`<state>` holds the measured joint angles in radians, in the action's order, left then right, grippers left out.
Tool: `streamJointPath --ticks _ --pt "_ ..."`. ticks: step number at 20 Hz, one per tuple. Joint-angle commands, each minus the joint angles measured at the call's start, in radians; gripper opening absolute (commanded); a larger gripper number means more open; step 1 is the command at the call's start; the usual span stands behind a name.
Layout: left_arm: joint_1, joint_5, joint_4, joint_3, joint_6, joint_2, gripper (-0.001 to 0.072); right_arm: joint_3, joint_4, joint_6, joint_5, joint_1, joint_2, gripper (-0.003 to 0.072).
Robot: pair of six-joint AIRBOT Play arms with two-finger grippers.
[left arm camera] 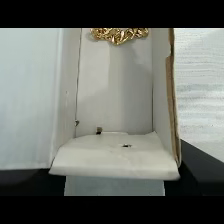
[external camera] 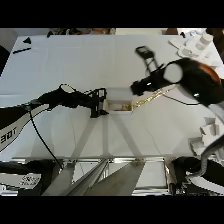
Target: Fold the box and place the chain.
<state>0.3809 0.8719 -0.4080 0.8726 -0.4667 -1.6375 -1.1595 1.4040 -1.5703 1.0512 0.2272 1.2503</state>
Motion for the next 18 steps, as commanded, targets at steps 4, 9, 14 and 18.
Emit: streamJointPath --ticks 4,9,14,18 --pt "0.000 0.000 0.000 0.000 0.000 0.000 0.0318 0.000 0.113 0.008 -0.024 -0.360 -0.038 0.0380" --pt "0.000 0.000 0.000 0.000 0.000 0.000 0.0318 0.000 0.118 -0.002 -0.106 -0.590 0.035 0.0562" --pt "0.000 0.000 0.000 0.000 0.000 0.000 0.0318 0.000 0.119 -0.190 -0.175 -0.721 0.212 0.0599" --pt "0.000 0.000 0.000 0.000 0.000 0.000 0.0318 0.000 0.126 -0.262 -0.285 -0.722 0.310 0.0599"
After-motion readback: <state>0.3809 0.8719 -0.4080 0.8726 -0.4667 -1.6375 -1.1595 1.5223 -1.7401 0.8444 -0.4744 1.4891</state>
